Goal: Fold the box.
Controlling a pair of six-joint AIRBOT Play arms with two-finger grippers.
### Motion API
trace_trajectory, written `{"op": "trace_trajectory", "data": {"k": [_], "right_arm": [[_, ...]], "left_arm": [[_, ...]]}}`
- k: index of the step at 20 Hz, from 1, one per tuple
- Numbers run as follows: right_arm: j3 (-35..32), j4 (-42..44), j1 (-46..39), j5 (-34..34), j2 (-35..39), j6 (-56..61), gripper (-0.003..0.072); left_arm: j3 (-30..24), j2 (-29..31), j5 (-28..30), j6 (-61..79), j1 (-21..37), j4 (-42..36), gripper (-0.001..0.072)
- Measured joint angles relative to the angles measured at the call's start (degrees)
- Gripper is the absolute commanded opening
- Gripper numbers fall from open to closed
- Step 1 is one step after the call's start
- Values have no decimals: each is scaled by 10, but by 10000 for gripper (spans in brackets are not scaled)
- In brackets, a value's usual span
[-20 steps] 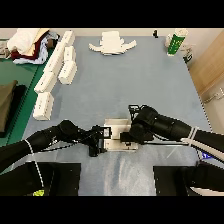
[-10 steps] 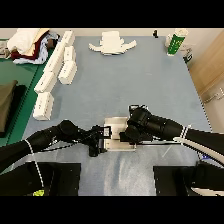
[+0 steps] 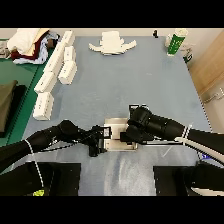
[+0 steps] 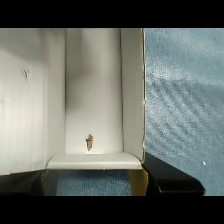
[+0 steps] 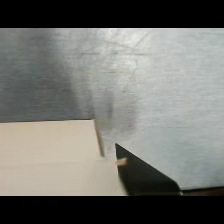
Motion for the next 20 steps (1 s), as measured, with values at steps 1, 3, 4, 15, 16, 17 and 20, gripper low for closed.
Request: {"op": "trace_trajectory", "data": {"k": [1,3,4,15,16,17,20], "right_arm": [[1,4,0,-2,8,-6,363],[11,17,0,-15,32,-21,359],[20,19,0,-32,49,-30,147],[-24,6,-230,-59,118,-285,-1],[-30,45,-268,-31,101,-328,-2],[-33,92,-304,-8,79,-377,-2],[-23,264,-384,14,4,-536,-2]], "left_arm": [[0,0,0,0,0,0,479],[0,0,0,0,0,0,479],[0,0,0,0,0,0,479],[0,0,0,0,0,0,479],[0,0,0,0,0,0,479],[0,0,0,0,0,0,479],[0,0,0,0,0,0,479]]}}
